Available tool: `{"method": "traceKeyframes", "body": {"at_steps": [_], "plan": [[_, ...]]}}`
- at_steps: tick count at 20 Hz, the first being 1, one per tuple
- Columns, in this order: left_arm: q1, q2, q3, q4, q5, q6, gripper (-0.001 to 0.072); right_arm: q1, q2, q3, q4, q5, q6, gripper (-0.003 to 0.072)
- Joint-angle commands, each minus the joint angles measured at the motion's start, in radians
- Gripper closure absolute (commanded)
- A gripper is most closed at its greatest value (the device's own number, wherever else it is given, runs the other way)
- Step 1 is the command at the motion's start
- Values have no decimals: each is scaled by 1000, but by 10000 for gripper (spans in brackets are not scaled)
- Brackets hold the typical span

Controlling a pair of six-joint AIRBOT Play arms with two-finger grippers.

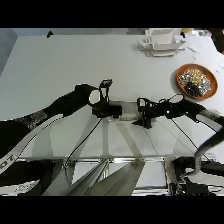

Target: Fold the box and place the chain.

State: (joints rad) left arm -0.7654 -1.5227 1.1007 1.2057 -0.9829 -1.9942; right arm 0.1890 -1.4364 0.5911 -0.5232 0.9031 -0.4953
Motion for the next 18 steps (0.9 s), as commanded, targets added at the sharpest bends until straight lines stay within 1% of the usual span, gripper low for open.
{"method": "traceKeyframes", "body": {"at_steps": [1, 7, 11, 12, 13, 15, 16, 18], "plan": [[-3, -5, 38, 128, -109, -80, 205, 1, 1, 1, 0, 2, 0, 337], [-6, -8, 79, 147, -113, -108, 206, 1, 1, 1, 0, 2, 0, 337], [-38, -33, 95, 192, -128, -163, 222, 1, 1, 1, 0, 2, 0, 337], [-46, -41, 99, 196, -144, -182, 254, 1, 1, 1, 0, 2, 0, 337], [-52, -53, 109, 194, -177, -209, 321, 1, 1, 1, 0, 2, 0, 337], [-66, -85, 157, 212, -254, -232, 321, 1, 1, 1, 0, 2, 0, 337], [-67, -102, 181, 224, -263, -233, 321, 1, 1, 1, 0, 2, 0, 337], [-72, -121, 195, 224, -234, -256, 321, 1, 1, 1, 0, 2, 0, 337]]}}
